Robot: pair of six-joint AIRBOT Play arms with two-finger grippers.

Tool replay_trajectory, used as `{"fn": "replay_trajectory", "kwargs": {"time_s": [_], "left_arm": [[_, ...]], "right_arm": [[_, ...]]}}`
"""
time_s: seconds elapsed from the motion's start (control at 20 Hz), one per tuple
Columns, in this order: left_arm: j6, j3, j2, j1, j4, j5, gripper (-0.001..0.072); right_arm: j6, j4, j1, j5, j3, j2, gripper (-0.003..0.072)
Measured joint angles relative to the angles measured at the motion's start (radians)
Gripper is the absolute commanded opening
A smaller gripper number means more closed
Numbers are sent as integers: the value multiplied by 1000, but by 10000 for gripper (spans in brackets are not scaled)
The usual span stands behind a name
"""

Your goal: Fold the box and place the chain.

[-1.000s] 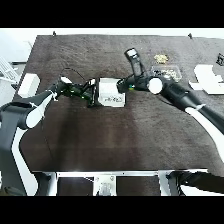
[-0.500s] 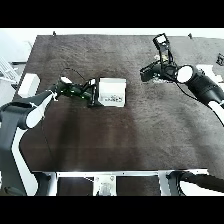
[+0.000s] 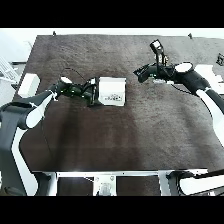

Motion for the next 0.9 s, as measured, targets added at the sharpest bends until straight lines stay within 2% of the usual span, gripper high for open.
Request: {"fn": "replay_trajectory", "kwargs": {"time_s": [0.3,0.9], "left_arm": [[0,0,0,0,0,8,287],[0,0,0,0,1,9,287]], "right_arm": [[-61,105,1,165,130,-143,123],[-62,101,54,368,159,-196,135]]}}
